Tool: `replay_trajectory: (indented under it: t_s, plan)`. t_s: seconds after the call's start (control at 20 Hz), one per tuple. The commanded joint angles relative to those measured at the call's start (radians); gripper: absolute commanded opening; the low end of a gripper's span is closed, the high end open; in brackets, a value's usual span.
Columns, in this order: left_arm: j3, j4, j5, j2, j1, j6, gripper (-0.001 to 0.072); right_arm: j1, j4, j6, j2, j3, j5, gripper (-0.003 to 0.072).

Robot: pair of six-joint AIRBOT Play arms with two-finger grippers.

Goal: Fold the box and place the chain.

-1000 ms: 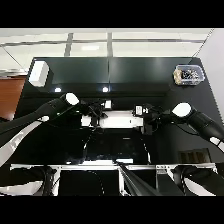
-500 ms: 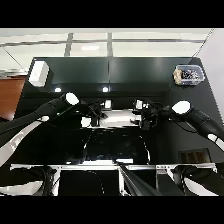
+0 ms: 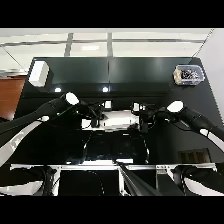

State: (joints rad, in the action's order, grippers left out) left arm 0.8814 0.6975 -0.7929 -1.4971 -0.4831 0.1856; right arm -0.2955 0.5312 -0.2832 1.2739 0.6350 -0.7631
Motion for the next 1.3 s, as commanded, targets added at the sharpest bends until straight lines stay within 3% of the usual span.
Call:
replay_trajectory:
  t_s: [0.0,1.25]
  plan:
    - [0.001,0.001,0.000,0.000,0.000,0.001,0.0030,0.000,0.004,-0.023,0.037,0.000,-0.018,0.0627]
    - [0.001,0.000,0.003,0.000,0.000,0.001,0.0030,-0.024,0.057,0.006,0.080,0.015,-0.010,0.0627]
